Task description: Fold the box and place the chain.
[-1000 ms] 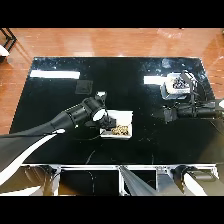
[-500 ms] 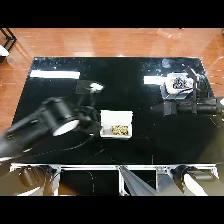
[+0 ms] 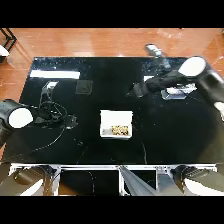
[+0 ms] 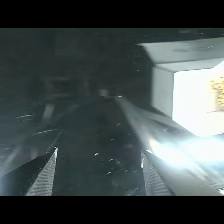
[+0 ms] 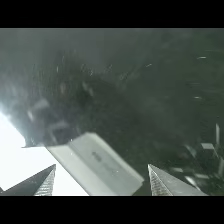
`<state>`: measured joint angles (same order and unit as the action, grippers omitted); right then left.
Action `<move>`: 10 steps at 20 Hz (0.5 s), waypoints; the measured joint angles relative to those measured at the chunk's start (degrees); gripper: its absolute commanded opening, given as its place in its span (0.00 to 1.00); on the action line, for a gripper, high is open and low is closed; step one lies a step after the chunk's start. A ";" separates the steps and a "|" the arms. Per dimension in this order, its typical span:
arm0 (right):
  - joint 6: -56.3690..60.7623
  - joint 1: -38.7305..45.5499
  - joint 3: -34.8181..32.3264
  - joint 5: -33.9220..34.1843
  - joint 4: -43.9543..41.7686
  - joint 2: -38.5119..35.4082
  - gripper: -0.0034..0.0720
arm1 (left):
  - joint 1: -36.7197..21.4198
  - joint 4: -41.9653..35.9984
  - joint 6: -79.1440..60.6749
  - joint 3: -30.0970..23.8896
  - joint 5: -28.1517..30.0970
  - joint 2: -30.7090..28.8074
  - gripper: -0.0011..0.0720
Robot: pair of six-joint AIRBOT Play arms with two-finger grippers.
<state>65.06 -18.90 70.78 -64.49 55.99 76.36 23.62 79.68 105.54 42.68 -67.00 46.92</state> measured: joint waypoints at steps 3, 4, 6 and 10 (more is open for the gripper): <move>-0.96 -4.09 2.64 -2.75 2.27 4.48 0.98 | -3.32 -4.48 -4.26 -2.56 4.33 0.92 0.88; -1.36 -5.03 3.06 -3.63 2.78 5.22 0.98 | -3.91 -5.49 -5.31 -3.08 5.33 1.44 0.88; -2.45 -6.56 3.61 -5.18 3.41 6.16 0.97 | -4.63 -6.56 -6.95 -3.69 6.75 2.51 0.88; -6.03 -8.61 4.04 -7.54 3.76 6.99 0.97 | -5.16 -7.72 -9.03 -4.22 7.93 3.74 0.88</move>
